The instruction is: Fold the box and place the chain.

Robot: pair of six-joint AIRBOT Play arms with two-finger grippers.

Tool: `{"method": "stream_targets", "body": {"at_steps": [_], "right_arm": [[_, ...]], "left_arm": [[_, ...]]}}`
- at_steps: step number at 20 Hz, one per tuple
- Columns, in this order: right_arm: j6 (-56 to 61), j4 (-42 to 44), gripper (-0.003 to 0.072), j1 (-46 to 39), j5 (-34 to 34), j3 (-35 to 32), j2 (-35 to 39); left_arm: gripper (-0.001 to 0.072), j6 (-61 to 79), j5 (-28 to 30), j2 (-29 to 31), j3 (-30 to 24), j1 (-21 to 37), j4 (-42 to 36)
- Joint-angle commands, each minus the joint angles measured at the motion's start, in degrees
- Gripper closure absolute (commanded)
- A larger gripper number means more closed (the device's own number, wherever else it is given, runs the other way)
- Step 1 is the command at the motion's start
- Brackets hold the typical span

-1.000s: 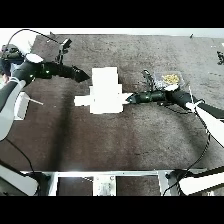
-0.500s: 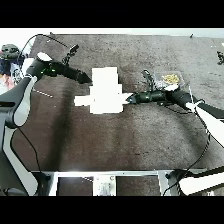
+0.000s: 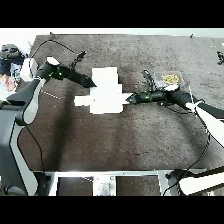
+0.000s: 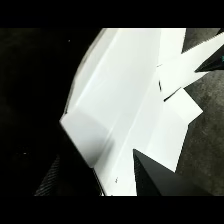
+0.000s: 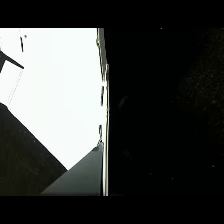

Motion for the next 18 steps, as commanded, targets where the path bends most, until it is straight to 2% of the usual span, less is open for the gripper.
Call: {"method": "stream_targets", "body": {"at_steps": [1, 4, 5, 7, 8, 10, 11, 13, 18], "right_arm": [[0.0, -0.1, 0.0678, 0.0, 0.2, 0.0, 0.0], [0.0, -0.1, 0.0677, 0.0, 0.6, 0.0, 0.0], [0.0, -0.1, 0.0678, 0.0, 0.6, 0.0, 0.0], [0.0, -0.3, 0.0678, 0.0, 0.6, 0.0, 0.0], [0.0, -0.3, 0.0678, 0.0, 0.6, 0.0, 0.0], [0.0, -0.3, 0.0678, 0.0, 0.5, 0.0, 0.0], [0.0, -0.3, 0.0677, 0.0, 0.5, 0.0, 0.0], [0.0, -0.3, 0.0677, 0.0, 0.5, 0.0, 0.0], [0.0, -0.2, 0.0676, 0.0, 0.5, 0.0, 0.0]], "left_arm": [[0.0223, 0.2, -3.4, -1.8, 1.6, -0.3, -3.7], [0.0223, 0.2, -5.9, -2.4, 1.6, -0.5, -3.3], [0.0271, 0.2, -6.4, -2.6, 1.6, -0.5, -3.2], [0.0320, 0.9, -7.6, -3.0, 1.6, -0.5, -3.3], [0.0401, 1.2, -8.2, -3.1, 1.6, -0.5, -3.2], [0.0427, 2.6, -9.0, -3.2, 1.6, -0.5, -3.1], [0.0499, 3.3, -9.1, -3.2, 1.6, -0.5, -3.1], [0.0507, 4.3, -9.8, -3.2, 1.6, -0.5, -3.1], [0.0699, 7.6, -10.6, -3.3, 1.6, -0.5, -2.6]]}}
